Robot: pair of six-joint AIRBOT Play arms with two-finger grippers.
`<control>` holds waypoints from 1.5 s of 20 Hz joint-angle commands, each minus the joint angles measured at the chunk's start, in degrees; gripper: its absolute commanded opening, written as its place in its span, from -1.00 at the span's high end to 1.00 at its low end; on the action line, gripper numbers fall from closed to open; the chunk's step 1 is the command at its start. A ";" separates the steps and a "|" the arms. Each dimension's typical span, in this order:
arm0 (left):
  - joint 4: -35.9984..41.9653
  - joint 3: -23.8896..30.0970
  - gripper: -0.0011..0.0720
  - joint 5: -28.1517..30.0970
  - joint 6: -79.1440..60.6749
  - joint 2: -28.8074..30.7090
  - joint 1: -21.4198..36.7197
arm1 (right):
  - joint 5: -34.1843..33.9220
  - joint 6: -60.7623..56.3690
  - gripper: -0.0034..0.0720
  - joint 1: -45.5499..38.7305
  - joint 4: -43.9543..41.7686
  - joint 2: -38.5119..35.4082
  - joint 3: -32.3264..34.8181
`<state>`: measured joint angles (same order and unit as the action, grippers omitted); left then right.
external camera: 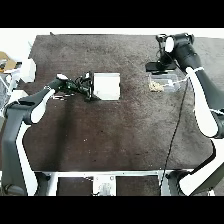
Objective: Fold the box and place the chain.
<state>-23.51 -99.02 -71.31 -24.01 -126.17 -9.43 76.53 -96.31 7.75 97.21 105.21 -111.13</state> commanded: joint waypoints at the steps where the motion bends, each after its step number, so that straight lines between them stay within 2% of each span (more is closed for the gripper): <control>1: -0.02 0.02 -0.01 -0.02 -0.02 -0.02 0.00 | -3.76 2.56 0.24 -4.72 -1.51 0.48 2.51; 3: -0.02 0.02 -0.01 -0.02 -0.02 -0.02 0.02 | -5.07 5.44 0.23 -6.67 -4.00 2.36 2.51; 6: -0.02 0.02 -0.01 -0.02 -0.02 -0.02 0.02 | -5.33 8.76 0.24 -8.85 -12.20 5.77 2.51; 12: -0.02 0.02 -0.01 -0.02 -0.02 -0.02 0.00 | -6.64 9.35 0.24 -8.83 -12.66 8.63 2.51; 20: -0.02 0.02 -0.01 -0.02 -0.02 -0.02 0.02 | -2.84 9.29 0.24 -8.83 -12.66 10.05 2.51; 21: -0.02 0.02 -0.01 -0.02 -0.02 -0.02 0.00 | -2.86 9.31 0.49 -8.83 -12.59 10.10 2.51; 22: -0.02 0.02 -0.01 -0.02 -0.02 -0.02 0.02 | -2.95 9.31 0.55 -8.83 -12.61 10.19 2.51; 27: -0.02 0.02 -0.01 -0.02 -0.02 -0.02 0.00 | -4.09 9.31 0.55 -8.83 -12.59 10.16 2.51; 28: -0.02 0.02 -0.01 -0.02 -0.02 -0.02 0.02 | -4.13 9.35 0.84 -8.83 -12.57 10.16 2.49; 30: -0.02 0.02 -0.01 -0.02 -0.02 -0.02 0.00 | -4.11 9.33 0.90 -8.83 -12.61 9.97 2.45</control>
<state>-23.51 -99.02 -71.33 -24.03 -126.17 -9.43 72.69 -86.96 -1.08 84.62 115.33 -108.64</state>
